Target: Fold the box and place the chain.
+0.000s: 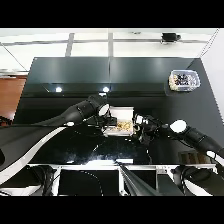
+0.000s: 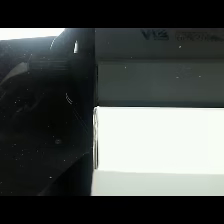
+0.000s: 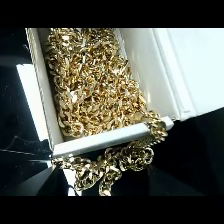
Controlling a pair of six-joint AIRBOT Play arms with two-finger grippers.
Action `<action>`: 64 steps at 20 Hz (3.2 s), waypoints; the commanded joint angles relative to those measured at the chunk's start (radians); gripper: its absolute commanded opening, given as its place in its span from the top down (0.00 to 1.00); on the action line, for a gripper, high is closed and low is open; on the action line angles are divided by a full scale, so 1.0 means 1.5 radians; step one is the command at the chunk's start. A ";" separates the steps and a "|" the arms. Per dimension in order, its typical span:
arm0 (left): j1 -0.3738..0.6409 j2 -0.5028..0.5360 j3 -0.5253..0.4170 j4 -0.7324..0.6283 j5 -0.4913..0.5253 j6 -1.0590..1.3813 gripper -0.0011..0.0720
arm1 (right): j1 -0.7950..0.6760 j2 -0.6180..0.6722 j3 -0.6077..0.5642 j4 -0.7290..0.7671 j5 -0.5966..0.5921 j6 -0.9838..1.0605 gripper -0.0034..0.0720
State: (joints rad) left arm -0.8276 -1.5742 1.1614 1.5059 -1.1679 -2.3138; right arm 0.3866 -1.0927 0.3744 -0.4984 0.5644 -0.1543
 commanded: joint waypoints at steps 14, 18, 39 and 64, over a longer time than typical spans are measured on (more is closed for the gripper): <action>0.000 0.000 0.000 0.000 -0.009 0.002 0.95 | 0.000 0.019 0.005 -0.105 0.013 0.097 0.95; 0.000 0.000 0.000 0.000 -0.010 0.001 0.95 | -0.011 0.099 0.010 -0.105 0.016 0.180 0.95; 0.000 0.000 0.000 0.000 -0.011 0.001 0.95 | -0.011 0.207 0.335 -0.092 0.304 0.755 0.95; 0.013 0.002 0.095 0.021 -0.081 0.003 0.37 | -0.210 0.243 0.311 -0.264 0.369 0.828 0.44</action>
State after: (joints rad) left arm -0.8093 -1.5726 1.2476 1.5146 -1.2430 -2.3581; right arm 0.0826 -0.7322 0.8398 -0.8940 1.1110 1.0889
